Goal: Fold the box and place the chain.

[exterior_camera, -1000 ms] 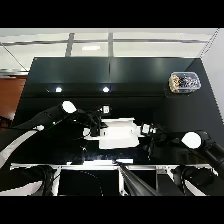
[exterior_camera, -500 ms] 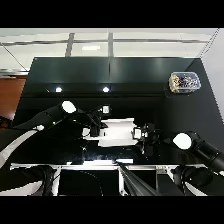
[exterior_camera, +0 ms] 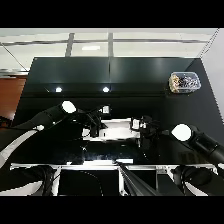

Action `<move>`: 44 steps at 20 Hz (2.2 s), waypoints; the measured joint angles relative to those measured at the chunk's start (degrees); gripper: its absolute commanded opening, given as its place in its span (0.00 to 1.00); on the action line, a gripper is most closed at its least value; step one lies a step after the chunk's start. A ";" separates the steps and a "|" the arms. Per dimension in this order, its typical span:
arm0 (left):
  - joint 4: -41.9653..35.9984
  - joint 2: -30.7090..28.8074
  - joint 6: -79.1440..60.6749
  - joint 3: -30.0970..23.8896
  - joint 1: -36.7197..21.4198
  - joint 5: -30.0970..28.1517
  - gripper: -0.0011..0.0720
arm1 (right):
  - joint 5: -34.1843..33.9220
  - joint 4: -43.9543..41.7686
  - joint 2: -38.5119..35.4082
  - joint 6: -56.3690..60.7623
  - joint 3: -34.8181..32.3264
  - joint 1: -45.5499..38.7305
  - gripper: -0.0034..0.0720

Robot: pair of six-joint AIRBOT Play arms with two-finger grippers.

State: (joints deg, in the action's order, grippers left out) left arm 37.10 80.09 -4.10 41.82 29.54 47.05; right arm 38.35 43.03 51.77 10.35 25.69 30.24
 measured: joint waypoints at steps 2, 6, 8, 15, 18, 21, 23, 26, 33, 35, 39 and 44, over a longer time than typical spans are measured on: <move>-0.02 0.00 0.00 0.00 0.00 0.00 0.05 | -0.07 -0.90 1.03 -1.07 0.87 -1.49 0.83; -0.02 0.00 0.13 0.00 0.00 -0.02 0.05 | 0.39 -3.39 2.27 -4.22 1.79 -4.00 0.83; -0.02 0.00 0.11 0.00 0.00 -0.02 0.05 | 1.03 -4.00 2.54 -5.18 1.95 -4.70 0.83; -0.04 0.00 -0.02 0.00 0.00 -0.11 0.05 | 1.75 -4.26 3.02 -6.29 2.08 -6.29 0.83; -0.04 0.00 -0.04 0.00 0.00 -0.17 0.05 | 1.84 -4.59 3.82 -6.82 2.08 -6.51 0.83; -0.04 0.00 -0.04 0.00 0.00 -0.26 0.05 | 1.84 -6.73 4.74 -8.50 2.08 -6.51 0.83; -0.04 0.00 -0.09 0.00 0.00 -0.37 0.05 | 1.99 -7.85 5.07 -9.62 2.08 -6.54 0.83; -0.02 0.00 -0.24 0.00 0.00 -0.42 0.05 | 3.10 -9.70 5.35 -11.87 2.08 -6.54 0.83; -0.02 0.00 -0.46 0.00 0.00 -0.46 0.05 | 5.81 -11.13 7.72 -13.57 1.05 -6.54 0.83; -0.02 0.00 -0.46 0.00 0.00 -0.46 0.05 | 6.05 -10.29 8.31 -13.79 0.42 -6.54 0.83; -0.02 0.00 -0.31 0.00 0.00 -0.46 0.05 | 6.16 -9.31 9.09 -14.56 -0.28 -6.54 0.83; -0.02 0.00 -0.26 0.00 0.00 -0.46 0.05 | 6.12 -9.07 10.29 -16.06 -0.48 -6.01 0.83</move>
State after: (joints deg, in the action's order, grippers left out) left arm 37.08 80.09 -4.36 41.82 29.54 46.59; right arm 44.47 33.95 62.06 -5.72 25.21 24.23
